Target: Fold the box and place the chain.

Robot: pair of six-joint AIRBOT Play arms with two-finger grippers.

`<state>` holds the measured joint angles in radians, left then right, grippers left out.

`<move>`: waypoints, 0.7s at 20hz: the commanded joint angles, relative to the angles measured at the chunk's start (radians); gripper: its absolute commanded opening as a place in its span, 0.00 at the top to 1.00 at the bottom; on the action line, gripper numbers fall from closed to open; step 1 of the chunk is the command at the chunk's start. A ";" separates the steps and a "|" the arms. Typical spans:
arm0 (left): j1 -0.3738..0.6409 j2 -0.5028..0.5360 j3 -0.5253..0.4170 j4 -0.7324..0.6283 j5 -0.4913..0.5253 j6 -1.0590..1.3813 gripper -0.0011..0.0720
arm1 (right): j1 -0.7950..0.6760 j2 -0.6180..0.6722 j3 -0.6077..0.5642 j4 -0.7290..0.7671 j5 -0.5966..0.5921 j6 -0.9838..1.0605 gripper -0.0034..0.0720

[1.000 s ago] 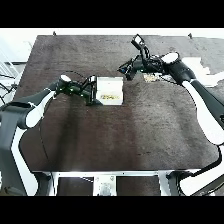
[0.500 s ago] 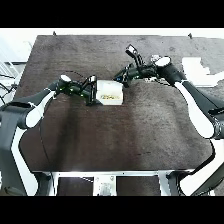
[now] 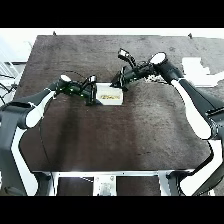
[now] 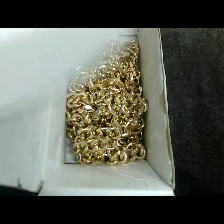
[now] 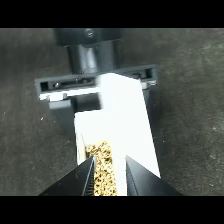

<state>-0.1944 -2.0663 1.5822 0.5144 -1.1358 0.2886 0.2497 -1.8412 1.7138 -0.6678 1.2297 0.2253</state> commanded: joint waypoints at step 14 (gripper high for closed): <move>0.000 0.000 0.000 0.000 0.002 0.000 0.37 | -0.041 -0.020 0.148 0.043 -0.142 0.010 0.61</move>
<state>-0.1944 -2.0663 1.5822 0.5144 -1.1347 0.2886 0.2249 -1.8450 1.8439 -0.6353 1.2041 0.2337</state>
